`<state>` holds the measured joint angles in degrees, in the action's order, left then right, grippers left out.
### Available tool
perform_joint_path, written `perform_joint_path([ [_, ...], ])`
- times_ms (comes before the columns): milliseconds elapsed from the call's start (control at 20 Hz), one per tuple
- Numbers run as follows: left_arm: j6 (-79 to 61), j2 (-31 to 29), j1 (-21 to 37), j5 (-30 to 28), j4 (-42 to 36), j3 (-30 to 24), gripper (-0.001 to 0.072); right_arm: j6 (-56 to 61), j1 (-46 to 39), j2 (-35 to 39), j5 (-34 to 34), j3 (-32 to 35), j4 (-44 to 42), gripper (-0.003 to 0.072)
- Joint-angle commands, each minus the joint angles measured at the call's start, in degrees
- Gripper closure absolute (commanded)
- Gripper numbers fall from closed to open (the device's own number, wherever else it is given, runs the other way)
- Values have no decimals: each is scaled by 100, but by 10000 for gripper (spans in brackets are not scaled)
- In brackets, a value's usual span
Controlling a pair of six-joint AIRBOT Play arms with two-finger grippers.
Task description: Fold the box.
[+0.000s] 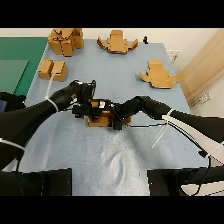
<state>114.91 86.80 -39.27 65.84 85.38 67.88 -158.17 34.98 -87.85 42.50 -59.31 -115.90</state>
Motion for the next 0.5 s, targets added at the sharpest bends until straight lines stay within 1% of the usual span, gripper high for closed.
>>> perform_joint_path([
  [0,483,485,-275,835,520,459,138,7,4,-7,-7,-2,-7,174],
  [50,625,520,-330,977,688,522,139,7,4,-4,-4,-2,-7,174],
  [100,695,518,-369,1043,859,557,290,7,4,-4,0,-2,-7,174],
  [150,702,518,-393,1126,922,612,400,7,2,-7,-2,-2,-7,174],
  [200,706,511,-393,1130,935,649,535,7,2,-4,-2,-2,-7,174],
  [250,669,492,-396,1080,935,678,693,7,2,-7,-2,-2,-7,174],
  [450,597,490,-396,970,680,723,692,7,0,-4,-2,-2,-4,174],
])
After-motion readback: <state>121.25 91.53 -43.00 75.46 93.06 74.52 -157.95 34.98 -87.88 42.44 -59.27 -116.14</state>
